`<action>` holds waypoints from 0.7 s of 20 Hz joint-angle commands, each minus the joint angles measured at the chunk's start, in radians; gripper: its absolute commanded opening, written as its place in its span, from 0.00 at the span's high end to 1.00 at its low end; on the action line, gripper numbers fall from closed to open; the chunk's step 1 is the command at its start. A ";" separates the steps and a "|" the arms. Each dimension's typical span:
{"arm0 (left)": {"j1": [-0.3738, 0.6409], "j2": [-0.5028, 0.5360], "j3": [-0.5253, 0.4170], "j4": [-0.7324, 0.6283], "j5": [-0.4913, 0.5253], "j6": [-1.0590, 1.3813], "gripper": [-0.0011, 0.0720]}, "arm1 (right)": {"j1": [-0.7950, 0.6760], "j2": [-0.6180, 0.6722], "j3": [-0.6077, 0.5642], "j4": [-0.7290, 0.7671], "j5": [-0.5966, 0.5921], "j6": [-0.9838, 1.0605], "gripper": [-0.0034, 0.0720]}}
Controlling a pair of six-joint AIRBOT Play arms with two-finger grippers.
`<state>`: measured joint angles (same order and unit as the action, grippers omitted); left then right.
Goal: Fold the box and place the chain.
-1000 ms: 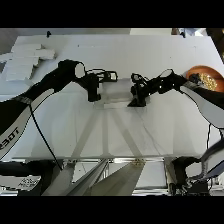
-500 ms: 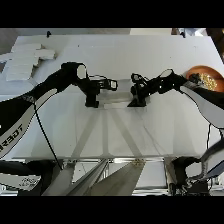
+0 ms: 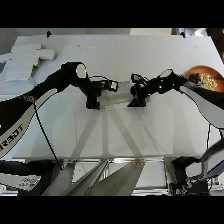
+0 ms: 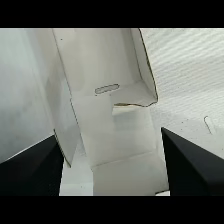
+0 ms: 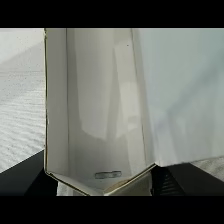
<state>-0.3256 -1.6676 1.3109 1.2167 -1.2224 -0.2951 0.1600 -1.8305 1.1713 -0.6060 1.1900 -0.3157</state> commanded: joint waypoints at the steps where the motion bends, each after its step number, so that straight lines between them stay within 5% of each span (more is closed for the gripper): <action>1: 0.002 -0.001 0.000 -0.003 -0.011 -0.001 0.14 | 0.000 0.000 0.001 0.001 -0.001 0.001 0.26; 9: 0.039 0.000 0.000 0.000 -0.027 -0.156 0.14 | 0.000 0.000 0.001 0.001 -0.001 0.001 0.26; 10: 0.039 0.000 0.000 -0.011 -0.043 -0.157 0.18 | 0.000 0.000 0.001 0.001 -0.001 0.001 0.26; 12: 0.039 0.000 0.000 -0.018 -0.059 -0.157 0.43 | 0.000 0.000 0.001 0.001 -0.001 0.001 0.26; 14: 0.039 0.000 0.000 -0.042 -0.067 -0.157 0.45 | 0.000 0.000 0.001 0.001 -0.001 0.001 0.26</action>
<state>-0.2890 -1.6676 1.3109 1.2011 -1.2705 -0.4362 0.1600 -1.8305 1.1713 -0.6052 1.1885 -0.3141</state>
